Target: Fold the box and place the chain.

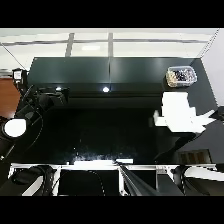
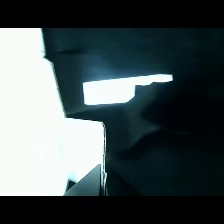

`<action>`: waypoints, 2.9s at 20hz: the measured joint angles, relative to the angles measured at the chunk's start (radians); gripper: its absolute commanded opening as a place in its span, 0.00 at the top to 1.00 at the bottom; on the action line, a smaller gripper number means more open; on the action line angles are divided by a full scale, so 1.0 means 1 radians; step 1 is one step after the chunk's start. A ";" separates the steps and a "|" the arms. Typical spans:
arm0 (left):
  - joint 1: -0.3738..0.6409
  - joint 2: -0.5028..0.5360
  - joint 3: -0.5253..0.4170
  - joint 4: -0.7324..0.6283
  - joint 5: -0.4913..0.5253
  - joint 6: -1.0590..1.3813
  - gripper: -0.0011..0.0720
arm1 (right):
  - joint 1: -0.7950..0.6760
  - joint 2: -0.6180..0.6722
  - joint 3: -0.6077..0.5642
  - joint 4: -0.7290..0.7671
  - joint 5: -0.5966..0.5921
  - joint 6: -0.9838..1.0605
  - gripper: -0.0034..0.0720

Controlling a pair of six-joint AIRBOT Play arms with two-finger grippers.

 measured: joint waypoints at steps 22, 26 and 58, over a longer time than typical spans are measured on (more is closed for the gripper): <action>-0.035 -0.287 0.071 -0.246 -0.486 0.093 0.01 | 0.823 0.547 -0.769 0.851 -0.401 -0.117 0.94; -0.024 -0.413 0.144 -0.253 -0.606 0.122 0.01 | 0.862 0.552 -0.779 0.856 -0.432 -0.117 0.94; -0.007 -0.710 0.352 -0.266 -1.125 0.894 0.94 | 0.877 0.552 -0.618 0.612 -0.316 -0.041 0.00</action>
